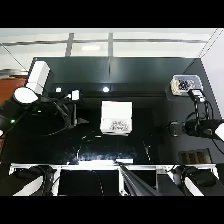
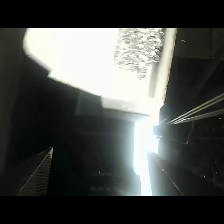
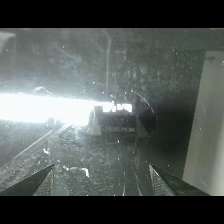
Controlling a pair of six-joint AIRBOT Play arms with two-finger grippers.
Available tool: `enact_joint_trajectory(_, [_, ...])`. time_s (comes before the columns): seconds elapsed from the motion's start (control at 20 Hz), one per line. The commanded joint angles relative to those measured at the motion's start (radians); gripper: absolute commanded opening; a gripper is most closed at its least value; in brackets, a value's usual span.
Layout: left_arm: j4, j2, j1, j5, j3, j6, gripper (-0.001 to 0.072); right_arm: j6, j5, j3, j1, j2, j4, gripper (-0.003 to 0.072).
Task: Fold the box and place the chain.
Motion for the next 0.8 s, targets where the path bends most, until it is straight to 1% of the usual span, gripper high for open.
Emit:
enact_joint_trajectory(0.0, [-0.126, -0.061, -0.01, -0.005, -0.013, 0.172, 0.0705, 0.037, -0.014, -0.002, 0.0, 0.002, -0.027, 0.071])
enact_joint_trajectory(0.05, [-0.123, -0.064, -0.009, 0.01, -0.024, 0.219, 0.0705, 0.042, -0.017, -0.002, 0.0, 0.002, -0.029, 0.0711])
enact_joint_trajectory(0.2, [-0.119, -0.063, -0.007, 0.097, -0.079, 0.223, 0.0699, 0.051, -0.023, -0.002, 0.0, 0.002, -0.028, 0.071])
enact_joint_trajectory(0.3, [-0.12, -0.063, -0.007, 0.117, -0.08, 0.223, 0.0698, 0.052, -0.03, -0.002, 0.0, 0.002, -0.027, 0.071])
enact_joint_trajectory(0.4, [-0.126, -0.063, -0.007, 0.107, -0.078, 0.211, 0.0698, 0.052, -0.031, -0.002, 0.0, 0.002, -0.026, 0.071])
enact_joint_trajectory(0.5, [-0.162, -0.063, -0.009, 0.1, -0.079, 0.21, 0.0698, 0.052, -0.035, -0.002, 0.0, 0.002, -0.026, 0.071])
enact_joint_trajectory(0.65, [-0.172, -0.063, -0.008, 0.064, -0.078, 0.212, 0.0699, 0.052, -0.053, -0.002, 0.0, 0.002, -0.026, 0.071])
enact_joint_trajectory(0.75, [-0.174, -0.07, -0.001, 0.008, -0.078, 0.214, 0.0703, 0.052, -0.051, -0.002, 0.0, 0.002, -0.025, 0.071])
